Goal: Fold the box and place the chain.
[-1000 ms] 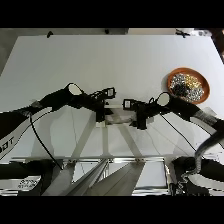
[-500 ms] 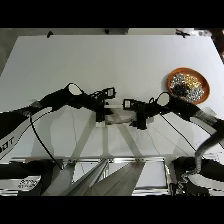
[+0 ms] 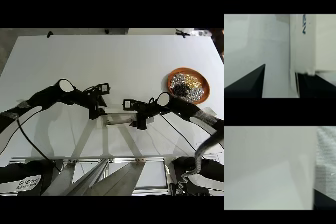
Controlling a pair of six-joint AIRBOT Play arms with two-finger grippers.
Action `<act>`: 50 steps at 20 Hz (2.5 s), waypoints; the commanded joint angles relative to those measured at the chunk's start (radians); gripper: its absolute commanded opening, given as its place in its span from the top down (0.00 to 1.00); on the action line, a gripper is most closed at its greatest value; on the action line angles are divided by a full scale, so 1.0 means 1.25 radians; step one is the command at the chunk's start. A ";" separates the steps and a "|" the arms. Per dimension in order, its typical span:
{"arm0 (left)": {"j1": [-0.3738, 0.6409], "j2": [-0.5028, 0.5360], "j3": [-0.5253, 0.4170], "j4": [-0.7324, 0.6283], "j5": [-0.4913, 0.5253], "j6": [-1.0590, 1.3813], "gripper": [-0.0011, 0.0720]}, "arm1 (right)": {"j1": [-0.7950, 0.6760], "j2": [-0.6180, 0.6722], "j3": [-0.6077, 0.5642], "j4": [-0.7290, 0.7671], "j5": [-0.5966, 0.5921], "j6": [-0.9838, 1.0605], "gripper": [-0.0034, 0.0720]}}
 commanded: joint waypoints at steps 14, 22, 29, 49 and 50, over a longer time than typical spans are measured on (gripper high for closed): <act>0.057 0.228 0.000 0.064 -0.317 -0.177 0.98 | 0.000 0.000 -0.001 0.001 -0.001 0.001 0.41; -0.172 0.128 0.000 -0.040 -0.013 -0.103 0.98 | 0.000 0.000 -0.001 0.001 -0.001 0.001 0.41; -0.167 -0.006 0.000 -0.258 0.428 -0.193 0.98 | 0.000 0.000 -0.001 0.001 -0.001 0.001 0.41; -0.143 0.095 0.000 0.136 0.298 -0.562 0.97 | 0.000 0.000 -0.001 0.001 -0.003 0.001 0.41; -0.135 0.119 0.000 0.164 0.268 -0.563 0.97 | 0.000 0.000 -0.001 0.001 -0.003 0.001 0.41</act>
